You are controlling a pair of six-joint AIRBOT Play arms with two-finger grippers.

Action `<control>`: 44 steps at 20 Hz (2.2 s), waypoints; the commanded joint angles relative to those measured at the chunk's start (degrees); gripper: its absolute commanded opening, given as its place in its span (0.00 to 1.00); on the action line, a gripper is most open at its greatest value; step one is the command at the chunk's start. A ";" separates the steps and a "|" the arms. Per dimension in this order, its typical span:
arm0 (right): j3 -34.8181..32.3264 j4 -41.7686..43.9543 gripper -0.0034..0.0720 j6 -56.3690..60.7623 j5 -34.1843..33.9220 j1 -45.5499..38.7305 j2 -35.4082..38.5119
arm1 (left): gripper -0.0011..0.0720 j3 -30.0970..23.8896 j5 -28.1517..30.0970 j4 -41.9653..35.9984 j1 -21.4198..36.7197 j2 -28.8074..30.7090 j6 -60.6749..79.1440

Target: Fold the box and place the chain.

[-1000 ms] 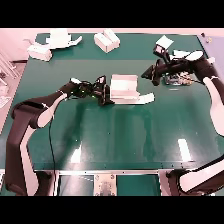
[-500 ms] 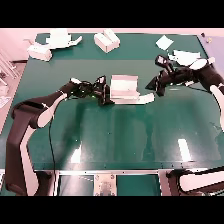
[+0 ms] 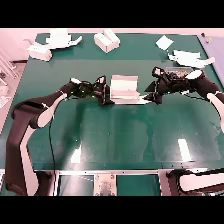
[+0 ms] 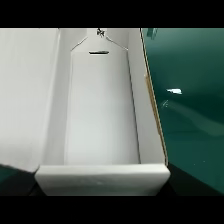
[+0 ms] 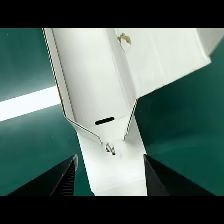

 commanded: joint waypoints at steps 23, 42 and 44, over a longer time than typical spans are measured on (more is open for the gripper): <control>-0.31 9.18 0.32 -15.80 0.68 1.97 -6.60 | 0.56 0.04 -0.04 0.00 0.00 0.00 0.00; -0.20 17.92 0.38 -24.81 -1.16 4.37 -10.84 | 0.56 0.04 -0.04 0.00 0.00 0.00 0.00; -0.15 18.51 0.40 -25.42 -1.16 4.39 -11.10 | 0.56 0.04 -0.07 0.00 0.00 0.00 0.00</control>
